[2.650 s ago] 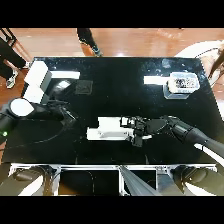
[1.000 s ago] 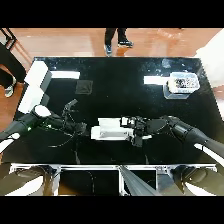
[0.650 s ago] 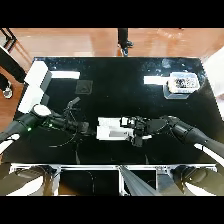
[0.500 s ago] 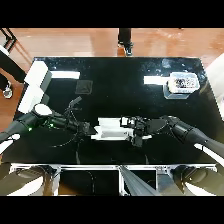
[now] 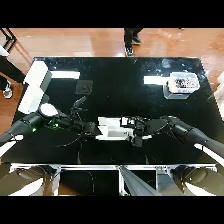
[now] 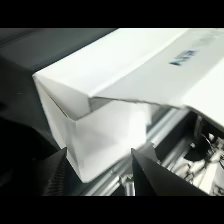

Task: Fold the box and place the chain.

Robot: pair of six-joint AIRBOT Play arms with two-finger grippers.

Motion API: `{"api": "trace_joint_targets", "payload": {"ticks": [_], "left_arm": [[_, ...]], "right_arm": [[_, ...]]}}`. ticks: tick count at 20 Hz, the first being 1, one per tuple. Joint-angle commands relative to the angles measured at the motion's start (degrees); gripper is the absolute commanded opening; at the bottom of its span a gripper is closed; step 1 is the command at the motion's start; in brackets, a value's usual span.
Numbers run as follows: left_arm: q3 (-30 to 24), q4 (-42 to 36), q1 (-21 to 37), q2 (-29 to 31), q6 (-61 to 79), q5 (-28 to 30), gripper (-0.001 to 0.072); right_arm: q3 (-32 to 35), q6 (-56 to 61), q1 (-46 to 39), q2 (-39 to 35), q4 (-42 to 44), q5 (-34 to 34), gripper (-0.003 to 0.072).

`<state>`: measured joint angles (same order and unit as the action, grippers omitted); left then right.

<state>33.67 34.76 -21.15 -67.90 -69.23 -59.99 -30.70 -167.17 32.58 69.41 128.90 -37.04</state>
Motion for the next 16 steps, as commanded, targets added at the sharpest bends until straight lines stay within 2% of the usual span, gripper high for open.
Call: {"api": "trace_joint_targets", "payload": {"ticks": [1, 5, 16], "left_arm": [[0.2, 2.2, -3.5, 0.1, -6.2, 5.6, 0.052], [0.2, 2.3, -7.2, 0.1, -10.0, 9.9, 0.052], [0.2, 2.3, -7.4, 0.1, -12.5, 12.2, 0.052]], "right_arm": [[0.0, 0.0, 0.0, 0.0, 0.0, 0.0, 0.0355], [0.0, 0.0, 0.0, 0.0, 0.0, 0.0, 0.0355], [0.0, 0.0, 0.0, 0.0, 0.0, 0.0, 0.0355]]}}
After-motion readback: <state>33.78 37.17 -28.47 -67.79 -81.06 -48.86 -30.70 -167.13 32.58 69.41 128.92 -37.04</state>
